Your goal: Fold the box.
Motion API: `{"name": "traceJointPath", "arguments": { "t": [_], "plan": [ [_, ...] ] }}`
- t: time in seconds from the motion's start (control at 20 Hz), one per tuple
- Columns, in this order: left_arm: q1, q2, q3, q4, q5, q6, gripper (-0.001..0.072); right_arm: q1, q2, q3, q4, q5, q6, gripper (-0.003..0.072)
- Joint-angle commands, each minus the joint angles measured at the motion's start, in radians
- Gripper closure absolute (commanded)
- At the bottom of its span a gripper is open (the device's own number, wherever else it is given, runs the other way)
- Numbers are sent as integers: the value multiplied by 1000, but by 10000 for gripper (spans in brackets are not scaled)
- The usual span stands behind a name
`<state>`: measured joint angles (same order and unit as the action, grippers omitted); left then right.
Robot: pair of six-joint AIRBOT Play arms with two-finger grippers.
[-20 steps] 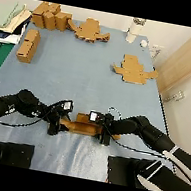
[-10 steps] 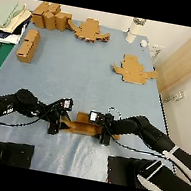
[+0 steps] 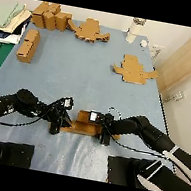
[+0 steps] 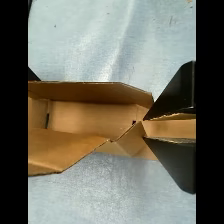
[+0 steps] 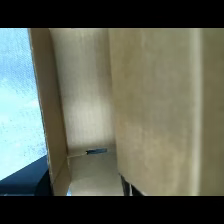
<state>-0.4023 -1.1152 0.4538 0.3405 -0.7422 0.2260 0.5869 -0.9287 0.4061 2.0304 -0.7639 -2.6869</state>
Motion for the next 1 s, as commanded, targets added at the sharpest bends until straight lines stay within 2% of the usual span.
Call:
{"name": "traceJointPath", "arguments": {
  "t": [0.0, 0.25, 0.4, 0.6, 0.65, 0.7, 0.75, 0.85, 0.95],
  "plan": [
    [-13, -12, 1, -53, 0, 25, 557, 1, 0, 0, 0, 0, 0, 177],
    [-19, -32, 1, -55, 45, 29, 555, 1, 0, 0, 0, 0, 0, 178],
    [10, -30, 1, -8, 54, 27, 553, 1, 0, 0, 0, 0, 0, 177],
    [61, 21, 0, 51, 53, 27, 552, 1, 0, 0, 0, 0, 0, 178],
    [69, 38, 0, 72, 48, 27, 504, 1, 0, 0, 0, 0, 0, 178],
    [74, 54, 1, 89, 21, 28, 262, 1, 0, 0, 0, 0, 0, 178],
    [73, 63, 0, 94, -8, 28, 81, 1, 0, 0, 0, 0, 0, 177],
    [71, 69, 0, 104, -90, 28, 64, 1, 0, 0, 0, 0, 0, 177],
    [61, 69, 0, 132, -103, 28, 66, 1, 0, 0, 0, 1, 0, 178]
  ]
}}
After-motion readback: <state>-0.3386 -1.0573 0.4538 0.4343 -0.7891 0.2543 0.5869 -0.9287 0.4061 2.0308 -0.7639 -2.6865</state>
